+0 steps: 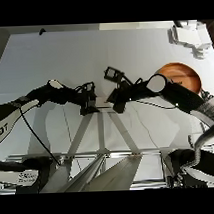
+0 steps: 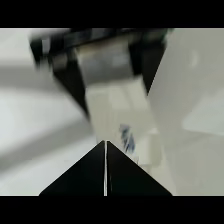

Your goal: Fold the box and place the chain.

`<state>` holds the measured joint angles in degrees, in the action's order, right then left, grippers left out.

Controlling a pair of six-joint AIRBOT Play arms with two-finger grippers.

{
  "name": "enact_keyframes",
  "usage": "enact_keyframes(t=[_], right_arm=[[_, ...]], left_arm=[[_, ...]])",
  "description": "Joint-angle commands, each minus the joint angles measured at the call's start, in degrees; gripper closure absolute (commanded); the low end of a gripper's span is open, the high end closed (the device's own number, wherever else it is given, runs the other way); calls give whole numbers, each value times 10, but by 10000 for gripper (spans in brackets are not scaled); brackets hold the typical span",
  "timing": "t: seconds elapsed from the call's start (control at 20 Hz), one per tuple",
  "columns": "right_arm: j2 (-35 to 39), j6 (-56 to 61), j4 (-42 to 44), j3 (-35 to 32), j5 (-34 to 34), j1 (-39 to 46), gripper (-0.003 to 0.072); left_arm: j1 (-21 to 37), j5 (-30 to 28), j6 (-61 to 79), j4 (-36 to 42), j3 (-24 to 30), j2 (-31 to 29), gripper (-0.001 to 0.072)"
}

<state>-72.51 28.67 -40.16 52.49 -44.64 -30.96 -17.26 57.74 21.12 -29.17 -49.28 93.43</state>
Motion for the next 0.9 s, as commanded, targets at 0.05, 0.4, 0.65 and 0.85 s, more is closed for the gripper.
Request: enact_keyframes(t=[0.05,0.4,0.65,0.85], right_arm=[[-27,11,166,-2,-3,41,676],[-148,82,158,-2,-96,27,678],[-176,90,128,-2,-97,24,679],[-141,90,130,-2,-94,24,679]], left_arm=[[0,-1,0,0,0,0,316],[0,-1,0,0,0,0,316],[0,-1,0,0,0,0,316],[0,-1,0,0,0,0,316]])
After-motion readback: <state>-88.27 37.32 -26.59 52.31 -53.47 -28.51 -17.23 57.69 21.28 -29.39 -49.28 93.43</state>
